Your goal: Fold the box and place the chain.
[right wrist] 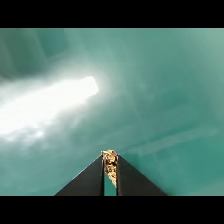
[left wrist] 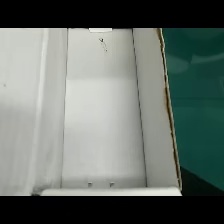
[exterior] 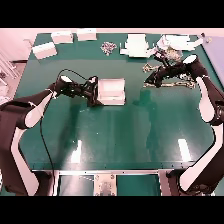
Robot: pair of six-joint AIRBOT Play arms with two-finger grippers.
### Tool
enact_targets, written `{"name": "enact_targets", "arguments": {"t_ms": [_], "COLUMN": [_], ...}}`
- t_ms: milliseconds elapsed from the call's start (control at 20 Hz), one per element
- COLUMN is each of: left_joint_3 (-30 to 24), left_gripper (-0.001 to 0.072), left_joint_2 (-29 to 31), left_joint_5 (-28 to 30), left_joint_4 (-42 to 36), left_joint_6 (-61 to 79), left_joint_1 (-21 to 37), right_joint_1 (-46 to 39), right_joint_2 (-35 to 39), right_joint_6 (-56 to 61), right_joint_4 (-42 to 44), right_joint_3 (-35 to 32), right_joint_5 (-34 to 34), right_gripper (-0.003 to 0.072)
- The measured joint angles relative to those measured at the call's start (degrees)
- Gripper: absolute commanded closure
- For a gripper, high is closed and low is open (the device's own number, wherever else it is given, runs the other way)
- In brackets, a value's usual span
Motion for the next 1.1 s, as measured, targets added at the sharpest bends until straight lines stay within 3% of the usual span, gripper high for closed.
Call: {"name": "enact_targets", "arguments": {"t_ms": [400,450,550,600,1100], "left_joint_3": [0.0,0.0,0.0,0.0,0.0], "left_gripper": [0.0080,0.0080,0.0080,0.0080,0.0080], "left_joint_2": [0.0,0.0,0.0,0.0,0.0], "left_joint_5": [0.0,0.0,0.0,0.0,0.0], "left_joint_4": [0.0,0.0,0.0,0.0,0.0], "left_joint_6": [0.0,0.0,0.0,0.0,0.0], "left_joint_1": [0.0,0.0,0.0,0.0,0.0], "right_joint_1": [1.1,1.1,1.2,1.2,1.9], "right_joint_2": [0.8,0.9,0.9,0.9,0.4], "right_joint_6": [1.5,1.5,0.9,0.3,-6.3], "right_joint_4": [-6.8,-7.2,-7.8,-8.0,-8.0], "right_joint_3": [-4.0,-4.2,-4.5,-4.5,-4.6], "right_joint_5": [-4.1,-5.0,-6.5,-6.9,-9.2], "right_gripper": [0.0675,0.0606,0.0164,0.0130,0.0130]}}
